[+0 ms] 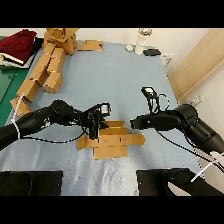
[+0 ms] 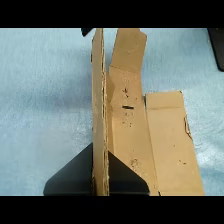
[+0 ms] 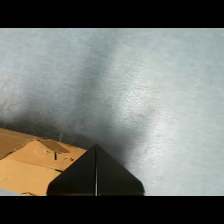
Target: Fold the box.
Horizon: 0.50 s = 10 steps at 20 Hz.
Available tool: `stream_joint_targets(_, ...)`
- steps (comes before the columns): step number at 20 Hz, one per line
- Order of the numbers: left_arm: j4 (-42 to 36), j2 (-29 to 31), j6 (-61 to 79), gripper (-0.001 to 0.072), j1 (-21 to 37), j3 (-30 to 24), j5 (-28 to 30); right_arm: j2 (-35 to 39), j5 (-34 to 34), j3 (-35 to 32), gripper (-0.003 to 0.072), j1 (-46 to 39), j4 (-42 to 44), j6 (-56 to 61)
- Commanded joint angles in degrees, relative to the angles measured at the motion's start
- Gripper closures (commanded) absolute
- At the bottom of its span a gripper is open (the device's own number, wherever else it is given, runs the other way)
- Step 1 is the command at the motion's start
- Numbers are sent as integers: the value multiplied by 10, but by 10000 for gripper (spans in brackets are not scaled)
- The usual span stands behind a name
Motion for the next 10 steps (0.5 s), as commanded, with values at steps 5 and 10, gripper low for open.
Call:
stream_joint_targets(5,-22,0,11,699,-27,-26,49,0,15,0,684,1,-34,27)
stream_joint_targets(10,-35,0,19,699,-43,-47,59,0,19,0,684,1,-34,32)
